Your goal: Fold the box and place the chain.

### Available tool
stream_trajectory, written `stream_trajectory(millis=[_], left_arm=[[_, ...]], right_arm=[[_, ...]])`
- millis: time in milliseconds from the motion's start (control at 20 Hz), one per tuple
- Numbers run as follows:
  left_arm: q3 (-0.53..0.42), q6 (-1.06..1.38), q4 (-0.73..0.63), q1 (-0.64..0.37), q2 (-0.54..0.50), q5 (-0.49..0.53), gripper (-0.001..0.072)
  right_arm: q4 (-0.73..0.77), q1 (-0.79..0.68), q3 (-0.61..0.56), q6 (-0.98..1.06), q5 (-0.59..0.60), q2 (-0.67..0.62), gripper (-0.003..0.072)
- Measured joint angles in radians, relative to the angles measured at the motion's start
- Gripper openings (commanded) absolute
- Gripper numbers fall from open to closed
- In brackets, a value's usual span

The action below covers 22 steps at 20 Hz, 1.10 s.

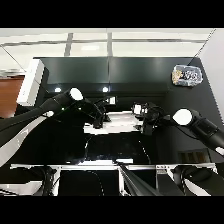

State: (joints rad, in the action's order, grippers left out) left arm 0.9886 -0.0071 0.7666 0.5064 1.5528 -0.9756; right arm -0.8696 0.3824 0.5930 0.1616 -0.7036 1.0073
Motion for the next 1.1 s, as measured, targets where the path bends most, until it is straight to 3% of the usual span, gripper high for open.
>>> stream_trajectory(millis=[650,1100], left_arm=[[0.048,0.0,0.018,0.0,0.011,0.004,0.0028],[0.049,0.0,0.018,0.0,0.013,-0.001,0.0029]], right_arm=[[0.213,-0.053,0.001,-0.326,-0.037,0.127,0.0711],[0.253,-0.08,0.001,-0.428,-0.057,0.22,0.0711]])
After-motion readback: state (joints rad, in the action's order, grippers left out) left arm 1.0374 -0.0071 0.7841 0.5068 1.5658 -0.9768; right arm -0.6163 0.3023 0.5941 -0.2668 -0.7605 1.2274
